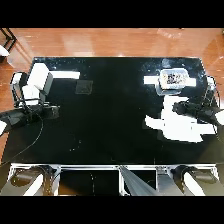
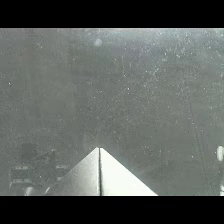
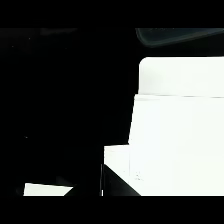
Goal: Fold the box and place the chain.
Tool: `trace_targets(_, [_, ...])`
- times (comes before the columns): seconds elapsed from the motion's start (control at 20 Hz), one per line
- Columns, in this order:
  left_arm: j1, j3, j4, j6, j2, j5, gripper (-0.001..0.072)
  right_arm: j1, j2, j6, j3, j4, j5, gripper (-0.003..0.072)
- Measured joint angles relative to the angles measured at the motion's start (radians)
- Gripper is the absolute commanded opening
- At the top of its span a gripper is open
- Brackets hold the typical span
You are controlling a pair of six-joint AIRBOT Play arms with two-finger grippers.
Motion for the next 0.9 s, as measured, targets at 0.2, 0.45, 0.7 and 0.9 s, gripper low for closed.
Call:
trace_targets(0.2, [0.000, 0.000, 0.000, 0.002, 0.000, 0.004, 0.0024, 0.000, 0.000, 0.000, 0.000, 0.000, 0.000, 0.0018])
trace_targets(0.45, [0.000, 0.000, 0.000, 0.002, 0.000, 0.006, 0.0024, 0.000, 0.000, 0.000, 0.000, 0.000, 0.000, 0.0018])
trace_targets(0.7, [0.000, 0.000, 0.009, 0.002, -0.005, 0.018, 0.0023, 0.000, 0.000, 0.000, 0.000, 0.000, 0.000, 0.0018])
trace_targets(0.9, [-0.001, 0.000, 0.023, 0.002, -0.035, 0.021, 0.0324, 0.000, 0.000, 0.000, 0.000, 0.002, -0.003, 0.0018])
